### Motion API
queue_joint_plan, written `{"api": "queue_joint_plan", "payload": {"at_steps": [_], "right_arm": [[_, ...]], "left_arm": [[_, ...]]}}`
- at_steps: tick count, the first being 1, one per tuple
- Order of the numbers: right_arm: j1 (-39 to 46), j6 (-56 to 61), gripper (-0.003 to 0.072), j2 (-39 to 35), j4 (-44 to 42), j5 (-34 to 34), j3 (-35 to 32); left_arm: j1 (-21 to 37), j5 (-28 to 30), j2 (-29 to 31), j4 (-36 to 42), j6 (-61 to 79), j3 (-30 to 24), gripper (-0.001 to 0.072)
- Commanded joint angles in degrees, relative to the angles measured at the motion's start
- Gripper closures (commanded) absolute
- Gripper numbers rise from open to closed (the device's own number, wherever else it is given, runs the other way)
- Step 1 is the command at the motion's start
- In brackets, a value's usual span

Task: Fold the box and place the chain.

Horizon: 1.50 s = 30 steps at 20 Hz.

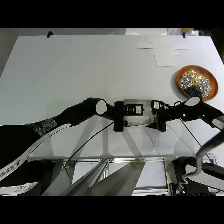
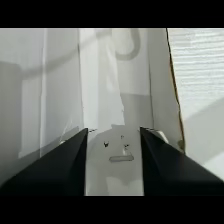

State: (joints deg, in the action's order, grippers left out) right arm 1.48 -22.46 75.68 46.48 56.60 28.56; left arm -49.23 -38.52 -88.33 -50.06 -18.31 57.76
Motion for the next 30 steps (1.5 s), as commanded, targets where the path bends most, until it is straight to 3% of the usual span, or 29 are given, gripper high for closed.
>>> {"api": "queue_joint_plan", "payload": {"at_steps": [1, 3, 11, 12, 17, 23, 30], "right_arm": [[0.0, 0.1, 0.0156, 0.0, 0.0, 0.0, 0.0], [0.0, 0.1, 0.0156, 0.0, 0.0, 0.0, 0.0], [0.0, 0.1, 0.0156, 0.0, 0.0, 0.0, 0.0], [0.0, 0.1, 0.0156, 0.0, 0.0, 0.0, 0.0], [0.0, 0.1, 0.0156, 0.0, 0.0, 0.0, 0.0], [0.0, 0.1, 0.0156, 0.0, 0.0, 0.0, 0.0], [0.0, 0.1, 0.0156, 0.0, 0.0, 0.0, 0.0]], "left_arm": [[1.0, -3.8, 2.2, -0.5, -3.6, 0.0, 0.055], [2.5, -6.8, 4.9, -2.9, -7.9, 0.0, 0.0704], [9.2, -27.0, 15.7, -18.6, -47.6, -0.1, 0.0709], [10.4, -26.3, 15.8, -18.7, -52.9, -0.7, 0.0709], [14.7, -9.2, 15.1, -14.7, -71.6, -10.6, 0.0707], [14.5, -4.9, 9.5, -1.5, -71.5, -12.3, 0.0704], [14.1, -4.8, 6.3, 0.7, -71.8, -12.3, 0.0708]]}}
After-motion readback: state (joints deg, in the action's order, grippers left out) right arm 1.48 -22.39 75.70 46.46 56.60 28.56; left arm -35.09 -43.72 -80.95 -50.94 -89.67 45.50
